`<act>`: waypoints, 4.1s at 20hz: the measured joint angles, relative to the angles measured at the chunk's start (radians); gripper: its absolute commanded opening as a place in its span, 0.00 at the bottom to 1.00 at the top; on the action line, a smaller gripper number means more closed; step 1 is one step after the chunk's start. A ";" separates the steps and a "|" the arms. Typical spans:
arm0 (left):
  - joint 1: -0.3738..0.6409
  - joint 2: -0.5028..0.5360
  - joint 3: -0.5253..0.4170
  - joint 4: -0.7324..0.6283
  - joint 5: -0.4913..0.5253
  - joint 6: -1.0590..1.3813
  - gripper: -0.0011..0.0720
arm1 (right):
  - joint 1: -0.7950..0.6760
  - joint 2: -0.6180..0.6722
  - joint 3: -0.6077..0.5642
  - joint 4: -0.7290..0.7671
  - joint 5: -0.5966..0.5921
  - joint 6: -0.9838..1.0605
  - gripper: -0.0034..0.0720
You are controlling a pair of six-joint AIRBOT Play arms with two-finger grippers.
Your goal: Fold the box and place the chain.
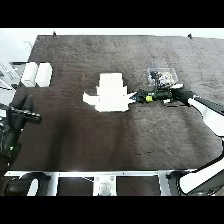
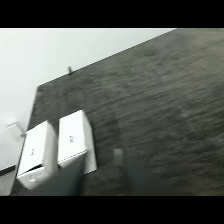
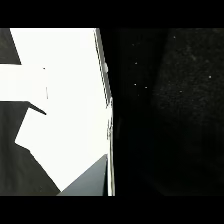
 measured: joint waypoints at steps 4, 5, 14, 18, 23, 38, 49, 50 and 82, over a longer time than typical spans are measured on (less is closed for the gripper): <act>0.000 -0.018 0.000 -0.022 -0.061 -0.055 0.73 | 0.000 0.000 0.016 -0.019 -0.014 -0.011 0.06; 0.000 -0.030 0.001 -0.026 -0.071 -0.072 0.73 | 0.000 0.000 0.020 -0.023 -0.016 -0.014 0.06; 0.000 -0.476 0.245 -0.035 -0.217 -0.263 0.73 | 0.001 0.000 0.030 -0.027 -0.021 -0.003 0.06; 0.000 -0.789 0.485 0.020 -0.353 -0.394 0.73 | 0.001 0.000 0.031 -0.027 -0.021 0.002 0.06; -0.001 -1.160 0.855 0.332 -0.663 -0.773 0.73 | 0.001 0.000 0.031 -0.027 -0.021 0.003 0.06; -0.206 -1.696 1.686 0.867 -1.035 -1.357 0.73 | 0.001 0.000 0.031 -0.025 -0.028 0.002 0.06; -0.232 -1.917 1.873 0.782 -1.077 -1.404 0.73 | 0.001 0.000 0.031 -0.024 -0.041 0.002 0.06; -0.241 -1.925 1.875 0.776 -1.072 -1.396 0.73 | 0.001 0.000 0.031 -0.024 -0.041 0.002 0.06; -0.287 -2.047 1.878 0.583 -1.019 -1.308 0.58 | 0.001 0.000 0.031 -0.025 -0.043 0.001 0.06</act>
